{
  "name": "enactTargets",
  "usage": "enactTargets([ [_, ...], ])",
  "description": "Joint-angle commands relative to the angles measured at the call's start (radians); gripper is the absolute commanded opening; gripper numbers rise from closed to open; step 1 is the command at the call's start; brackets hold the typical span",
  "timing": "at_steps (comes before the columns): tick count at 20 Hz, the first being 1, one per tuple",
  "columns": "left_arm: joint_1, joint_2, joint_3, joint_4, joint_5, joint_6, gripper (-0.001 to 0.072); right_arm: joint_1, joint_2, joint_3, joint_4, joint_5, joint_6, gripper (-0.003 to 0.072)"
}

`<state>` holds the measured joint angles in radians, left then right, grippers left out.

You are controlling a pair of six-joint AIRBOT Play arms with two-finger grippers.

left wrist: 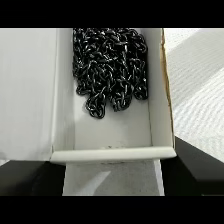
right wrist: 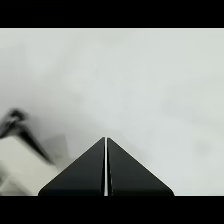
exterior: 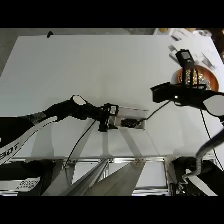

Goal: Fold the box and place the chain.

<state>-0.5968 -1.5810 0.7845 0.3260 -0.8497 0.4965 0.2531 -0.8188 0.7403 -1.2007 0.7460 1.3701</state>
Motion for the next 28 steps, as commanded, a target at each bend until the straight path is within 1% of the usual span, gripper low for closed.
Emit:
enactTargets([
  [1, 0.001, 0.0, 0.001, 0.0, 0.0, 0.0, 0.0038, -0.134, -0.092, 0.019, -0.234, 0.117, 0.122, 0.0016],
  [2, 0.001, 0.0, 0.001, 0.0, 0.0, 0.0, 0.0038, -0.155, -0.129, 0.016, -0.239, 0.135, 0.122, 0.0017],
  [3, 0.001, 0.0, 0.001, 0.0, 0.0, 0.0, 0.0038, -0.167, -0.164, 0.009, -0.239, 0.131, 0.122, 0.0037],
  [5, 0.001, 0.0, 0.001, 0.0, 0.0, 0.0, 0.0038, -0.168, -0.225, 0.003, -0.24, 0.131, 0.122, 0.0258],
  [8, 0.001, 0.0, 0.001, 0.0, 0.0, 0.0, 0.0038, -0.168, -0.282, 0.003, -0.255, 0.132, 0.122, 0.0264],
  [11, 0.001, 0.0, 0.001, 0.0, 0.0, 0.0, 0.0038, -0.168, -0.294, 0.0, -0.262, 0.123, 0.122, 0.0283],
  [12, 0.001, 0.0, 0.001, 0.0, 0.0, 0.0, 0.0038, -0.168, -0.297, -0.003, -0.262, 0.119, 0.122, 0.0306],
  [14, 0.001, 0.0, 0.001, 0.0, 0.0, 0.0, 0.0038, -0.168, -0.297, -0.019, -0.264, 0.094, 0.122, 0.031],
  [16, 0.001, 0.0, 0.001, 0.0, 0.0, 0.0, 0.0038, -0.168, -0.297, -0.044, -0.263, 0.049, 0.123, 0.0347],
  [20, 0.001, 0.0, 0.001, 0.0, 0.0, 0.0, 0.0038, -0.168, -0.299, -0.079, -0.263, -0.013, 0.126, 0.0345],
  [25, 0.001, 0.0, 0.001, 0.0, 0.0, 0.0, 0.0038, -0.167, -0.383, -0.08, -0.266, -0.013, 0.167, 0.0342],
  [28, 0.001, 0.0, 0.001, 0.0, 0.0, 0.0, 0.0038, -0.167, -0.396, -0.08, -0.272, -0.011, 0.175, 0.0334],
])
